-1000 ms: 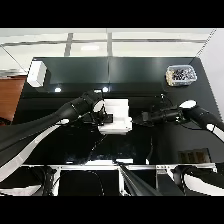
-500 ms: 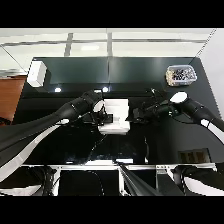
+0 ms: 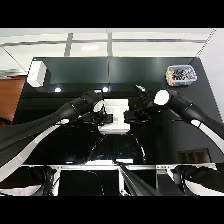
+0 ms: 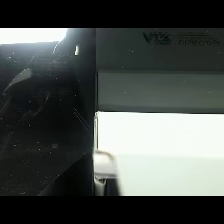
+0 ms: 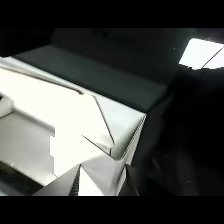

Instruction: Fold the box and place the chain.

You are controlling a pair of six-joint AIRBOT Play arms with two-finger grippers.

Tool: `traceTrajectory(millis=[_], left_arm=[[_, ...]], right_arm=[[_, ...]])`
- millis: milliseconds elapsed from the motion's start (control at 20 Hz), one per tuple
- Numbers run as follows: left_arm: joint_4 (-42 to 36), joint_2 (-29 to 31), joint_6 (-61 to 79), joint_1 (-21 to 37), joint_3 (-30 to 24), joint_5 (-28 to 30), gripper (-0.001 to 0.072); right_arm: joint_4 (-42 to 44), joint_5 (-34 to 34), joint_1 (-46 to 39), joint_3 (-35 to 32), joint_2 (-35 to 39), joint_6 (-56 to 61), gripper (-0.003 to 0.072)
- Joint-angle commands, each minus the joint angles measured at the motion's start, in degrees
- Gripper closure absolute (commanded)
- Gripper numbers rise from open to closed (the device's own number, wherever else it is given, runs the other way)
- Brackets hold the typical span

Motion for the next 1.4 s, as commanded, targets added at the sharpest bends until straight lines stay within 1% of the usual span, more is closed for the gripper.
traceTrajectory(millis=[0,150,300,450,700,850,900,950,1000,1250,1300,1350], left_arm=[[0.0,0.0,0.0,0.0,0.0,0.3,0.0681],[0.0,0.0,0.0,0.0,0.0,0.3,0.0682],[0.0,0.0,0.0,0.0,0.0,0.3,0.0682],[0.0,0.0,0.0,0.0,0.0,0.3,0.0682],[0.0,0.0,0.0,0.0,0.0,0.3,0.0682],[0.0,0.0,0.0,0.0,0.0,0.3,0.0682],[0.0,0.0,0.0,0.0,0.0,0.3,0.0682],[0.0,0.0,0.0,0.0,0.0,0.3,0.0681],[0.0,0.0,0.0,0.0,0.0,0.3,0.0682],[0.0,0.0,0.0,0.0,0.0,0.3,0.0682],[0.0,0.0,0.0,0.0,0.0,0.3,0.0681],[0.0,0.0,0.0,0.0,0.0,0.3,0.0682]], right_arm=[[-11.3,-0.8,4.4,2.8,-0.8,11.6,0.0380],[-16.3,0.7,6.7,4.9,-2.6,17.2,0.0380],[-19.5,4.0,8.3,6.9,-5.9,21.4,0.0380],[-25.7,7.0,10.4,8.5,-8.3,26.7,0.0380],[-27.6,7.5,12.3,9.6,-9.6,31.7,0.0384],[-27.1,8.4,12.4,10.4,-11.1,34.4,0.0394],[-26.9,8.5,12.4,10.4,-11.1,34.4,0.0533],[-26.6,8.6,12.4,10.4,-11.1,34.4,0.0566],[-26.4,8.6,12.4,10.4,-11.1,34.4,0.0663],[-25.2,8.5,12.3,10.4,-11.1,34.9,0.0660],[-25.0,8.5,12.3,10.4,-11.1,34.9,0.0578],[-25.0,8.5,12.3,10.4,-11.1,34.9,0.0434]])
